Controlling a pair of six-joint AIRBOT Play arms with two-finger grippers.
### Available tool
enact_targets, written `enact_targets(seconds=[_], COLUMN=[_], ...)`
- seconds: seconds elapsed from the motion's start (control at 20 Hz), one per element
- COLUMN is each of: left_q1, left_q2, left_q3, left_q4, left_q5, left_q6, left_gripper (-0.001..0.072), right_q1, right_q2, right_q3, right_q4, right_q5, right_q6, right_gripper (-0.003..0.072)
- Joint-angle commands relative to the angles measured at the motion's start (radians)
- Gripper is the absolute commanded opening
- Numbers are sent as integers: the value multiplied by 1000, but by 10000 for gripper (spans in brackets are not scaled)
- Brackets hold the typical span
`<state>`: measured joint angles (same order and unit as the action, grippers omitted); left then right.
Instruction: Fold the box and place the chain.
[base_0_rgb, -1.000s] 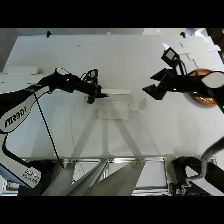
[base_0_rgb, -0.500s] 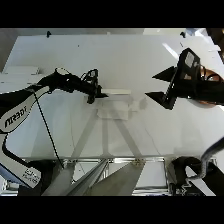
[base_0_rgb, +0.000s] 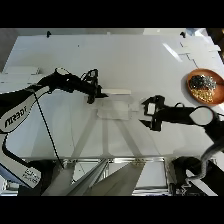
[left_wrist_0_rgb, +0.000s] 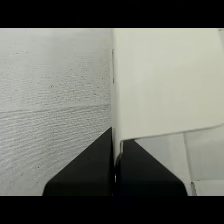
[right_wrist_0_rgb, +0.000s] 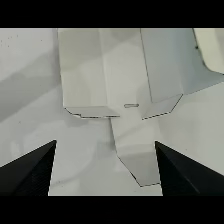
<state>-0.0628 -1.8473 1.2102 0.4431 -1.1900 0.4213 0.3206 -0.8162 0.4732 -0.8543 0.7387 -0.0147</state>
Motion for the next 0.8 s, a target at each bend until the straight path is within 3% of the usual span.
enact_targets(seconds=[0.0, 0.35, 0.75], left_q1=[0, 0, 0], left_q2=[-1, -1, -1], left_q3=[0, 0, 0], left_q4=[0, 0, 0], left_q5=[0, 0, 0], left_q6=[0, 0, 0], left_gripper=[9, 9, 9], right_q1=[58, 72, 72], right_q2=[-49, -253, -375], right_q3=[-61, -61, -61], right_q4=[16, 345, 576], right_q5=[-142, -201, -210], right_q6=[-121, -414, -590], right_gripper=[686, 686, 686])
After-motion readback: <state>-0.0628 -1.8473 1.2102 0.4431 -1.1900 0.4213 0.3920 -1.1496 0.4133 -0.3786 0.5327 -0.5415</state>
